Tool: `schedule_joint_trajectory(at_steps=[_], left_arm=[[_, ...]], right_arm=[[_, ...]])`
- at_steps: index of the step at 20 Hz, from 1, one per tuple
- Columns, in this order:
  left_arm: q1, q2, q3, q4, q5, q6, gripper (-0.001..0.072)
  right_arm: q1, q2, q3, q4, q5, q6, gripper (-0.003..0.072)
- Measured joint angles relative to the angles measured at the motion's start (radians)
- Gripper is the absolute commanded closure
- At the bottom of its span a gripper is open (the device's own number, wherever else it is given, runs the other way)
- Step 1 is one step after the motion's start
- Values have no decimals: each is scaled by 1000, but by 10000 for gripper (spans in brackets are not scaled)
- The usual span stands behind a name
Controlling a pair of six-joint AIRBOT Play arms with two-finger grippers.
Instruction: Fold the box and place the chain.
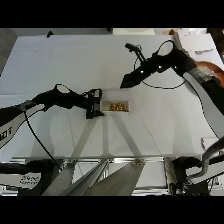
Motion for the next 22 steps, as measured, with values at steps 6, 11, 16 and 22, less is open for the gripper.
schedule_joint_trajectory(at_steps=[6,11,16,22], left_arm=[[0,0,0,0,0,0,498],[0,0,0,0,0,0,498],[0,0,0,0,0,0,498],[0,0,0,0,0,0,498]], right_arm=[[53,19,-45,-5,60,-47,388],[89,139,-172,-43,-57,-124,344],[150,259,-318,-97,-194,-222,343],[255,346,-401,-188,-371,-330,339]])
